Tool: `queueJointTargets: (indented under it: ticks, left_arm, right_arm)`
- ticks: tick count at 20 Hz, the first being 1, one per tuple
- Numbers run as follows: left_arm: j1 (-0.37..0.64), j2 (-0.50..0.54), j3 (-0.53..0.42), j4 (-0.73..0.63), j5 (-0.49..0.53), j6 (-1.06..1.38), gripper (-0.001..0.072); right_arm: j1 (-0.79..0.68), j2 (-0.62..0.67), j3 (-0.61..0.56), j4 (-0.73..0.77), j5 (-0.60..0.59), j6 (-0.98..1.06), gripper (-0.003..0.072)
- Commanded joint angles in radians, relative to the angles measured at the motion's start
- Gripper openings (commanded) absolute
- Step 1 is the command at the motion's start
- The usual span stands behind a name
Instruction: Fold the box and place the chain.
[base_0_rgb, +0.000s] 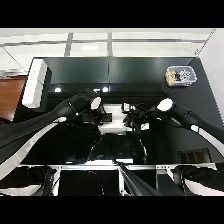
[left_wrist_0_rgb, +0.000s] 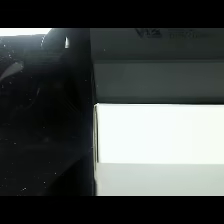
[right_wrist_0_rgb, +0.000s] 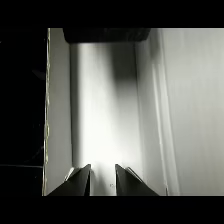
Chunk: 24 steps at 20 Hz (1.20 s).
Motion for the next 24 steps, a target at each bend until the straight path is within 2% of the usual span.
queueJointTargets:
  ticks: [1, 4, 6, 8, 9, 10, 11, 12, 14, 16, 18, 20, 22, 23, 24]
  left_arm:
    - [0.000, 0.000, 0.000, -0.002, 0.003, 0.000, 0.0023]
    - [0.000, 0.000, 0.000, -0.003, 0.003, 0.000, 0.0023]
    - [0.000, 0.000, 0.000, -0.003, 0.003, 0.000, 0.0023]
    - [0.000, 0.000, 0.000, -0.003, 0.003, 0.000, 0.0023]
    - [0.000, 0.000, 0.000, -0.003, 0.003, 0.000, 0.0023]
    - [0.000, 0.000, 0.000, -0.003, 0.003, 0.000, 0.0023]
    - [0.000, 0.000, 0.000, -0.003, 0.003, 0.000, 0.0023]
    - [0.000, 0.000, 0.000, -0.003, 0.003, 0.000, 0.0023]
    - [0.000, 0.000, 0.000, -0.002, 0.003, 0.000, 0.0023]
    - [0.000, 0.000, 0.000, -0.003, 0.002, 0.000, 0.0023]
    - [-0.001, 0.000, 0.000, -0.003, -0.001, 0.000, 0.0023]
    - [-0.001, 0.000, 0.000, -0.002, -0.001, 0.000, 0.0023]
    - [-0.001, 0.000, 0.000, -0.003, 0.000, 0.000, 0.0023]
    - [-0.001, 0.000, 0.000, -0.003, 0.000, 0.000, 0.0023]
    - [-0.001, 0.000, 0.000, -0.002, 0.000, 0.000, 0.0023]
  right_arm:
    - [0.018, -0.021, 0.000, 0.047, -0.032, 0.000, 0.0176]
    - [0.017, -0.021, 0.000, 0.040, -0.028, 0.007, 0.0177]
    - [0.017, -0.021, 0.000, 0.042, -0.028, 0.007, 0.0355]
    - [0.017, -0.021, 0.000, 0.042, -0.022, 0.011, 0.0145]
    - [0.018, -0.021, 0.000, 0.042, -0.023, 0.025, 0.0281]
    - [0.018, -0.020, 0.000, 0.041, -0.016, 0.034, 0.0283]
    - [0.015, -0.016, 0.001, 0.037, -0.001, 0.035, 0.0088]
    - [0.014, -0.008, 0.001, 0.037, 0.005, 0.044, 0.0054]
    - [0.005, 0.026, 0.001, 0.004, 0.002, 0.134, 0.0055]
    - [-0.029, 0.082, 0.002, -0.085, 0.018, 0.341, 0.0055]
    - [-0.108, 0.144, 0.014, -0.172, 0.119, 0.528, 0.0055]
    - [-0.233, 0.201, 0.039, -0.192, 0.299, 0.634, 0.0054]
    - [-0.401, 0.219, 0.031, -0.189, 0.409, 0.813, 0.0053]
    - [-0.488, 0.218, 0.001, -0.185, 0.392, 0.912, 0.0013]
    - [-0.559, 0.218, -0.040, -0.174, 0.330, 1.009, 0.0014]
